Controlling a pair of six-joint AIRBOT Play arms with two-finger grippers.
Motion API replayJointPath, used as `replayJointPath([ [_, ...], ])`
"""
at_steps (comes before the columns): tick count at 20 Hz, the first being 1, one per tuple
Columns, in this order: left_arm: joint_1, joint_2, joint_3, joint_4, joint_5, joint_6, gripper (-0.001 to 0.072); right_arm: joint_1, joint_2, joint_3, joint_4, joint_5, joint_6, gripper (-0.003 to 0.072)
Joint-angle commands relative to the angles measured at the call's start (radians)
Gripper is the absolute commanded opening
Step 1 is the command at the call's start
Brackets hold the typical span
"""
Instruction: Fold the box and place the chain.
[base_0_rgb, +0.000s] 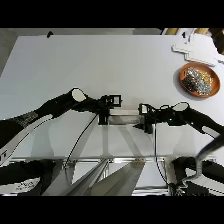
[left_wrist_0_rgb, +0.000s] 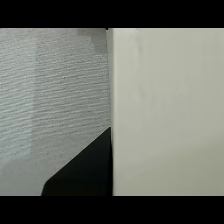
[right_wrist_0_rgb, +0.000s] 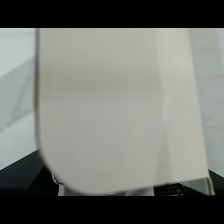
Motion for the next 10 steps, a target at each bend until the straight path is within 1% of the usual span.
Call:
replayJointPath([
  [1, 0.0, 0.001, 0.001, 0.0, 0.001, 0.0, 0.0009, 0.0, 0.0, 0.0, -0.01, -0.001, 0.0, 0.0364],
  [10, 0.0, 0.001, 0.001, 0.0, 0.001, 0.0, 0.0009, 0.0, 0.001, 0.0, -0.013, 0.002, 0.0, 0.0364],
])
